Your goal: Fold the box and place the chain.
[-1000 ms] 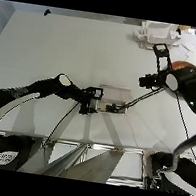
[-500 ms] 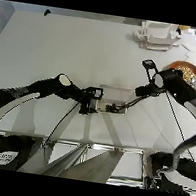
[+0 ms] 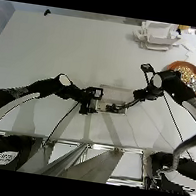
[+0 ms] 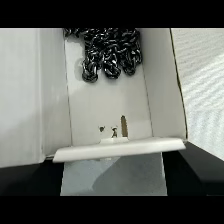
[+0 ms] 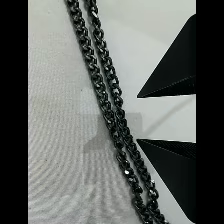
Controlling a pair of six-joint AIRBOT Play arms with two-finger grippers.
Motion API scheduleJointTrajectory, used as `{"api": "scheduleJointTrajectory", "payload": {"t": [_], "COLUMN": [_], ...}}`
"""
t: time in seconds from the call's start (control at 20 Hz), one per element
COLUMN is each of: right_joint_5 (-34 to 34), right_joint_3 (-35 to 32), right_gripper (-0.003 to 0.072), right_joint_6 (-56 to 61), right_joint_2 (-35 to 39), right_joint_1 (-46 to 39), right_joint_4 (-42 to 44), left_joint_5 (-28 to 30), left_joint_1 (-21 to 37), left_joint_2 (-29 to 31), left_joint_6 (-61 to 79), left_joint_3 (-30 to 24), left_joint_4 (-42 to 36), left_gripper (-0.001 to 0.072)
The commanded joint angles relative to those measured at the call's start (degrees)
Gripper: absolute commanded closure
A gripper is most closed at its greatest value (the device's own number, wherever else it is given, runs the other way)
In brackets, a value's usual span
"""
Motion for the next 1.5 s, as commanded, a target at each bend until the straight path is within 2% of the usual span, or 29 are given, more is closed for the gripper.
{"api": "scheduleJointTrajectory", "payload": {"t": [0.0, 0.3, 0.45, 0.85, 0.95, 1.0, 1.1, 1.25, 1.45], "right_joint_5": [-1.3, -4.6, -5.1, -5.1, -5.1, -5.1, -5.0, -3.8, 1.7], "right_joint_3": [-1.7, -2.1, -2.1, -2.7, -2.8, -2.8, -2.8, -2.8, -2.8], "right_gripper": [0.043, 0.0441, 0.0469, 0.0471, 0.0531, 0.0534, 0.067, 0.067, 0.067], "right_joint_6": [0.4, 0.5, 0.5, 1.7, 1.7, 1.7, 0.2, -2.5, -5.9], "right_joint_2": [0.0, -0.1, -0.2, -1.2, -1.9, -2.2, -2.0, 1.4, 11.4], "right_joint_1": [0.0, 0.0, 0.0, 0.0, 0.0, 0.0, 0.0, 0.0, 0.0], "right_joint_4": [0.7, 0.7, 0.7, 0.4, 0.4, 0.4, 0.4, 0.0, 0.7], "left_joint_5": [0.0, 0.0, 0.0, 0.0, 0.0, 0.0, 0.0, 0.0, 0.0], "left_joint_1": [0.1, 0.1, 0.1, 0.1, 0.1, 0.1, 0.1, 0.1, 0.1], "left_joint_2": [0.0, 0.0, 0.0, 0.0, 0.0, 0.0, 0.0, 0.0, 0.0], "left_joint_6": [0.0, 0.0, 0.0, 0.0, 0.0, 0.0, 0.0, 0.0, 0.0], "left_joint_3": [0.1, 0.1, 0.1, 0.1, 0.1, 0.1, 0.1, 0.1, 0.1], "left_joint_4": [0.0, 0.0, 0.0, 0.0, 0.0, 0.0, 0.0, 0.0, 0.0], "left_gripper": [0.0622, 0.0622, 0.0622, 0.0622, 0.0622, 0.0622, 0.0622, 0.0622, 0.0622]}}
